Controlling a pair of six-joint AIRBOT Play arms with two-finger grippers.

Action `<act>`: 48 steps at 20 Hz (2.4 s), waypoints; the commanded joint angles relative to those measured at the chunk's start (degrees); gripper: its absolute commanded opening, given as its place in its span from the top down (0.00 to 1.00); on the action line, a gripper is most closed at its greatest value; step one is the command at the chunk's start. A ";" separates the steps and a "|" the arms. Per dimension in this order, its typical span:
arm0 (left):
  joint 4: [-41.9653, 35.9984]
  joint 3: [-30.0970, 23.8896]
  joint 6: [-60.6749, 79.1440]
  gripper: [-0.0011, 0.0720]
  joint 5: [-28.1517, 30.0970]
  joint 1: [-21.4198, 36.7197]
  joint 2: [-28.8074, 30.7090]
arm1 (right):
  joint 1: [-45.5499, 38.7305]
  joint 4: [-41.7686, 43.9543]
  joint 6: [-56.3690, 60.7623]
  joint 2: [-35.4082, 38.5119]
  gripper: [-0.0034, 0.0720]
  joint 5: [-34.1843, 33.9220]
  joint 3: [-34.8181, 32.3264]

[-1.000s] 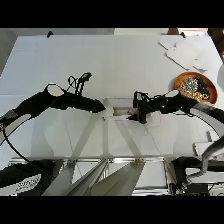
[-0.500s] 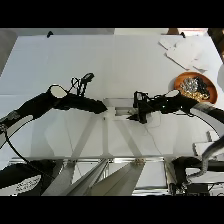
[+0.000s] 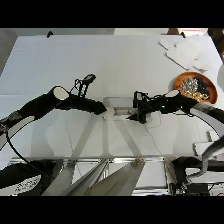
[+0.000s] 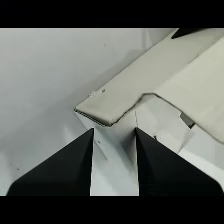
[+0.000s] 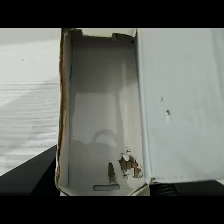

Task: Fold the box and place the chain.

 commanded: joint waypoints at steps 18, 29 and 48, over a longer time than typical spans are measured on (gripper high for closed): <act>3.23 0.90 -4.85 0.45 -2.16 -2.19 0.07 | 0.00 -0.07 0.00 0.02 0.37 0.09 0.02; 24.52 9.01 -25.88 0.46 -7.63 -7.89 -2.54 | 0.00 -0.09 0.00 0.02 0.37 0.09 0.02; 37.31 17.38 -53.77 0.50 -13.49 -13.92 -8.00 | 0.00 -0.09 0.00 0.02 0.37 0.07 0.02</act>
